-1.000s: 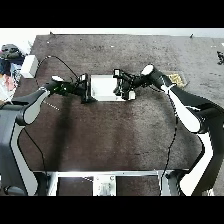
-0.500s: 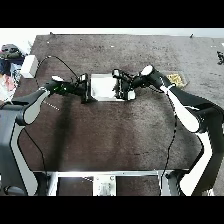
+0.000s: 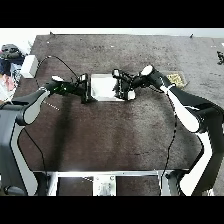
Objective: Fold the box and place the chain.
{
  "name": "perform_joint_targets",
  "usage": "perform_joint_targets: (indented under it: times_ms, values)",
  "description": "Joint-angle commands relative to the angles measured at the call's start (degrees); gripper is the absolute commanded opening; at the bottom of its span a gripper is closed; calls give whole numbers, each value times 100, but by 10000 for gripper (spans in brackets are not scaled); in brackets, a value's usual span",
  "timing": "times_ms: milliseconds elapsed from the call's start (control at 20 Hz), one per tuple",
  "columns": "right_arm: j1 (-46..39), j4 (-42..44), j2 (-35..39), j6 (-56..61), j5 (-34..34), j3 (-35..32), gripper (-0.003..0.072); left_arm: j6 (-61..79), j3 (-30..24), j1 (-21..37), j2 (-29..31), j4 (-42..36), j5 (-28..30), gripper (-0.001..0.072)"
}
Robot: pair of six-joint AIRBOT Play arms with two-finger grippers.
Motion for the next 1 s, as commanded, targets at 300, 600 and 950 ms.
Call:
perform_joint_targets:
  times_ms: [300,600,950]
  values:
    - [-483,-774,514,2190,378,9,9,2,4,-2,2,2,-4,351]
    - [-1209,-787,1003,5040,916,7,9,2,4,-2,2,2,-2,351]
    - [-2065,-424,1003,6065,1040,-691,10,2,4,-2,2,2,-2,351]
